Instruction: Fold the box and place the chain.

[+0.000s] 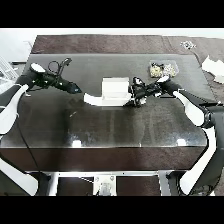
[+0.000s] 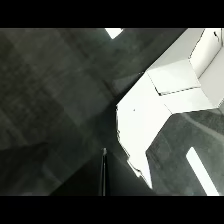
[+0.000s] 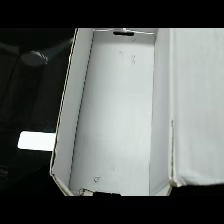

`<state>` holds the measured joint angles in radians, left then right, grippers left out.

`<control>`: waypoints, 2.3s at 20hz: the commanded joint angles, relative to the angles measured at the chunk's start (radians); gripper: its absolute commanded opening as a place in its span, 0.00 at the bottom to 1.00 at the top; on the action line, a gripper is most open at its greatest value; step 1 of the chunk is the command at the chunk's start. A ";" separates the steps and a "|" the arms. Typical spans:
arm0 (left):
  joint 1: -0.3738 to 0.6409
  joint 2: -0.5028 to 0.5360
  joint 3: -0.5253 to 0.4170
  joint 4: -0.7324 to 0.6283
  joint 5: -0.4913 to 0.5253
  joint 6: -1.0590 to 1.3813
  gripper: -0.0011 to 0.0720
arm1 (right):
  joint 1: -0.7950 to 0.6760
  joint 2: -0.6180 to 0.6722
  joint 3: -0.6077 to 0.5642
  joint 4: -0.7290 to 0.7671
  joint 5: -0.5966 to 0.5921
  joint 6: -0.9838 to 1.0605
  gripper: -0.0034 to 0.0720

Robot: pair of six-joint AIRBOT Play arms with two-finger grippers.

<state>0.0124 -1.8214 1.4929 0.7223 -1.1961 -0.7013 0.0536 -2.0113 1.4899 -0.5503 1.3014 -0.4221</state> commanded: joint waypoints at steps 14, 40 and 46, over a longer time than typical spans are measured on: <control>-0.116 0.021 -0.100 0.026 0.022 -0.393 0.04 | 0.000 0.000 0.000 0.000 0.000 0.000 0.81; -0.146 -0.004 -0.219 -0.256 0.100 -0.346 0.04 | 0.000 0.000 0.000 0.000 0.000 0.000 0.81; -0.188 0.055 -0.216 -0.255 0.175 -0.377 0.04 | 0.000 0.000 0.000 0.000 0.000 0.000 0.81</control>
<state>-0.1638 -1.7939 1.2762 0.4747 -1.0565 -1.0626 0.0536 -2.0113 1.4899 -0.5503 1.3014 -0.4225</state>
